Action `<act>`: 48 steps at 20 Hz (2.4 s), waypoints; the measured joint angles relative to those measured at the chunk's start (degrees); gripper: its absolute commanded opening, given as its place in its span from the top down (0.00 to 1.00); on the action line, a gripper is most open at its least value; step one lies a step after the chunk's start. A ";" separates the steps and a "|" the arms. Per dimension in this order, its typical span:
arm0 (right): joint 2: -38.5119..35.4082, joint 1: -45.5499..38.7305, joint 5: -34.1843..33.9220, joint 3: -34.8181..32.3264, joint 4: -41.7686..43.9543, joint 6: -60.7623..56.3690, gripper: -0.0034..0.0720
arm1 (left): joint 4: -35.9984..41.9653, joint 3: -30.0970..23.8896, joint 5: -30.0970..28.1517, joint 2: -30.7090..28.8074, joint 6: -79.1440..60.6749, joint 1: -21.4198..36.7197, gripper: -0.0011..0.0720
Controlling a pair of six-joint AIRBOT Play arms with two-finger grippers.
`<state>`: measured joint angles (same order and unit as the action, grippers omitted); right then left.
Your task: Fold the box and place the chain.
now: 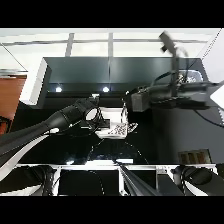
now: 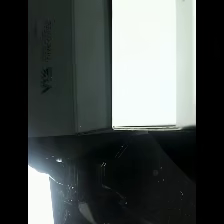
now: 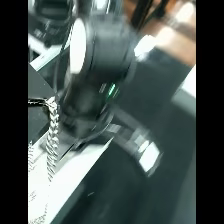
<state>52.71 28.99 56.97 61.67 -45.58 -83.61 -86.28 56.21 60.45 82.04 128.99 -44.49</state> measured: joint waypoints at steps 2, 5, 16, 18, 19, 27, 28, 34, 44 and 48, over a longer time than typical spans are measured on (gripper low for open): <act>1.90 0.00 -0.24 -3.06 -0.85 -0.15 0.93 | 0.00 0.00 0.02 0.00 0.00 0.00 0.94; 3.69 0.00 -1.20 -7.54 -1.46 -0.15 0.93 | 0.00 0.00 0.02 0.00 0.00 0.00 0.94; 1.62 -6.10 0.02 -10.67 -3.48 3.32 0.29 | 0.00 0.00 0.15 0.00 0.00 0.00 0.94; -1.09 -9.94 1.27 -11.34 -8.02 6.16 0.29 | 0.02 0.00 0.17 0.00 0.00 0.00 0.94; -2.25 -11.21 1.84 -12.50 -10.27 9.05 0.29 | 0.00 0.00 0.17 0.00 0.00 0.00 0.94; -3.80 -9.11 -11.80 -32.79 -13.20 44.92 0.02 | 0.00 0.00 0.20 0.00 0.00 0.00 0.94; -2.82 -8.39 -11.96 -33.64 -11.78 51.60 0.02 | 0.02 0.00 0.20 0.00 0.00 0.00 0.94; 6.60 -6.88 -16.00 -33.79 1.88 83.43 0.02 | 0.00 0.00 0.13 0.00 0.00 0.00 0.94; 15.58 -6.95 -15.80 -29.51 10.71 96.94 0.02 | 0.00 0.00 -0.24 0.00 0.00 0.00 0.94; 17.92 -6.95 -14.82 -29.20 12.79 98.18 0.02 | 0.00 0.00 -0.26 0.00 -0.02 0.00 0.94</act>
<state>70.63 22.04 42.15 32.47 -32.80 14.57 -86.28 56.21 60.18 82.04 128.97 -44.49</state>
